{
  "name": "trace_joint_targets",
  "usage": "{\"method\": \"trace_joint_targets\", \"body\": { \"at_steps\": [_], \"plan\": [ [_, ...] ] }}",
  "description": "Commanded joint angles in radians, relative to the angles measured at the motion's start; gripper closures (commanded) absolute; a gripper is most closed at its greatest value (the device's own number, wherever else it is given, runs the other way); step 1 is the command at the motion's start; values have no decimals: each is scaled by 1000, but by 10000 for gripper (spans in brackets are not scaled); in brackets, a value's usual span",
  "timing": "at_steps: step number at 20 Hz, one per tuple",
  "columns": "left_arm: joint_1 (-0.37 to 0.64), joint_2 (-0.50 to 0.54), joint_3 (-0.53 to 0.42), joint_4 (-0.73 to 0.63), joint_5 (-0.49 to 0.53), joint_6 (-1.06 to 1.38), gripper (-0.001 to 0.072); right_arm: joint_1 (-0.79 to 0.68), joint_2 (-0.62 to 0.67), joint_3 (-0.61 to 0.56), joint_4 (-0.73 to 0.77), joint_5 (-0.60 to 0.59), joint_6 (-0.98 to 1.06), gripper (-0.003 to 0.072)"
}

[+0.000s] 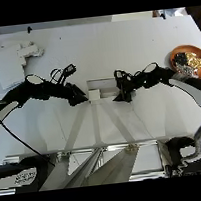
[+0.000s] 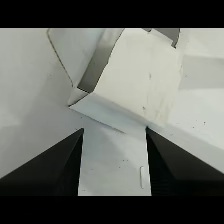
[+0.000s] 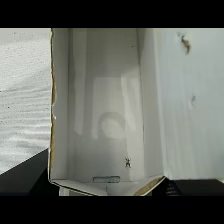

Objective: Fold the box and place the chain.

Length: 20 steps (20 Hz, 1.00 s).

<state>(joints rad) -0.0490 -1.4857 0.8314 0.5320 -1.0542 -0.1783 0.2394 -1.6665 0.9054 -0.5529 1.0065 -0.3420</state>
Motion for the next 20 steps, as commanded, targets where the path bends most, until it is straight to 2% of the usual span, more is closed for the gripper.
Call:
{"method": "trace_joint_targets", "body": {
  "at_steps": [1,8,14,20],
  "plan": [
    [0,-2,0,0,-10,-91,260,0,0,0,0,0,0,377],
    [1,-1,0,34,-12,-141,263,0,0,0,0,0,0,377],
    [47,0,0,37,-23,-163,263,0,0,0,0,0,0,377],
    [47,-1,0,-29,-46,-159,263,0,0,0,0,0,0,377]
  ]
}}
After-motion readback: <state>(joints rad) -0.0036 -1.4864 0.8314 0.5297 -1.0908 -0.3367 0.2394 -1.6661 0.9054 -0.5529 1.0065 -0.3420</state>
